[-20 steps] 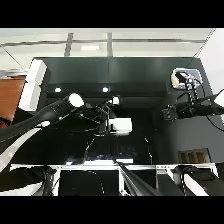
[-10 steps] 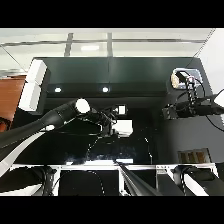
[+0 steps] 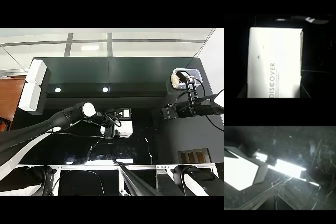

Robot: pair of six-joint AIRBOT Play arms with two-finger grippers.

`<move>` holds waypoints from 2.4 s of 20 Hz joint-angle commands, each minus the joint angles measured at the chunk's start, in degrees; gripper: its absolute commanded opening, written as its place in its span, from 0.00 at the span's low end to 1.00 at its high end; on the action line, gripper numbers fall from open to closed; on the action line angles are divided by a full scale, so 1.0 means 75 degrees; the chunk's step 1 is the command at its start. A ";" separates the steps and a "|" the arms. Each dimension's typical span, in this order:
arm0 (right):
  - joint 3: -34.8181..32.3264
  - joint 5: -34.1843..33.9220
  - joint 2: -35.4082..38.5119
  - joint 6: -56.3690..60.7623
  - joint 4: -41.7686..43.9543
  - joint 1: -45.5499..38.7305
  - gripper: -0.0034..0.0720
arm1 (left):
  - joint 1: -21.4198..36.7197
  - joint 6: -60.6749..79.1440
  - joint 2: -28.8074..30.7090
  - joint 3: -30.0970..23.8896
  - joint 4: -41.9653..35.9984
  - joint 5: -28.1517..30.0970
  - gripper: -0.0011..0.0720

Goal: Fold the box and place the chain.

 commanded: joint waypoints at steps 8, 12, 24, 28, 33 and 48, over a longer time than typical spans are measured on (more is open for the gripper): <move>-0.0015 -0.0268 0.0003 -0.0006 -0.0003 0.0000 0.06 | 0.4709 -0.6924 0.1880 0.0079 0.5033 -0.3220 0.40; -0.0044 -0.0525 0.0003 -0.0003 0.0003 0.0000 0.06 | 0.7120 -0.8428 0.2002 -0.0017 0.5604 -0.4625 0.40; -0.0055 -0.0670 0.0003 -0.0003 0.0061 0.0000 0.06 | 1.0045 -0.8446 0.3200 -0.1387 0.6000 -0.2929 0.40; -0.0055 -0.0659 0.0003 0.0023 0.0087 0.0000 0.06 | 1.0008 -0.6621 0.3241 -0.1632 0.5039 -0.1504 0.40; -0.0055 -0.0807 0.0003 0.0245 0.0111 0.0000 0.06 | 0.9976 -0.5082 0.3010 -0.1629 0.3809 -0.1052 0.40; -0.0055 -0.0740 0.0003 0.0627 0.0140 0.0000 0.06 | 0.9891 -0.4992 0.2632 -0.1475 0.3719 0.0533 0.99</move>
